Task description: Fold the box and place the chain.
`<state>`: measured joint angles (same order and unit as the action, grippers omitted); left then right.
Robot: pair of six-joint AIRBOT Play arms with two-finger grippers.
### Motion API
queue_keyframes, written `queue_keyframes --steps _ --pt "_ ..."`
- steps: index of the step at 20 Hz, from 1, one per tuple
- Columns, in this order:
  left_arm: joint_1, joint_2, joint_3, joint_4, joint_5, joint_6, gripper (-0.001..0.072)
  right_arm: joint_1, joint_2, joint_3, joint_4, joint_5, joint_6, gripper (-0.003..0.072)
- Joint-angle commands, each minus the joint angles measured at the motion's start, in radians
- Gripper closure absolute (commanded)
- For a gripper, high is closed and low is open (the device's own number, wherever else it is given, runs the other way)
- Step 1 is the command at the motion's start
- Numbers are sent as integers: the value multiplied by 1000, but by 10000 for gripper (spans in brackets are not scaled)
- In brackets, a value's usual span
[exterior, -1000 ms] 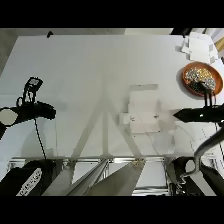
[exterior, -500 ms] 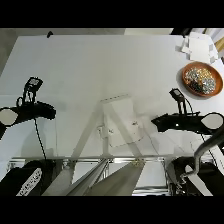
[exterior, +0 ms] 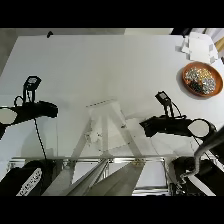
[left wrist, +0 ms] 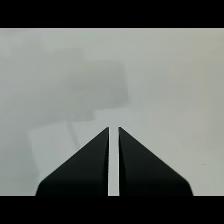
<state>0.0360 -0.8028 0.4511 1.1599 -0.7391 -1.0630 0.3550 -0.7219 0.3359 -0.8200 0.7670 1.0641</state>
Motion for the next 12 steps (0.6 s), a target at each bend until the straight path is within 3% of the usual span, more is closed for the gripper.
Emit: queue_keyframes --steps 1,4,9,10,12 --pt "0 0 0 -75 -41 -1 646 26 1 0 -27 -24 69 673" --pt "0 0 0 -117 -43 -39 678 26 1 0 -37 -24 70 673" --pt "0 -13 0 -199 -85 25 666 26 1 0 -36 -23 82 672" --pt "0 -21 -1 -249 -93 67 546 26 1 0 -37 -24 82 672" --pt "0 -45 -1 -375 -134 198 399 26 1 0 -40 -25 82 672"
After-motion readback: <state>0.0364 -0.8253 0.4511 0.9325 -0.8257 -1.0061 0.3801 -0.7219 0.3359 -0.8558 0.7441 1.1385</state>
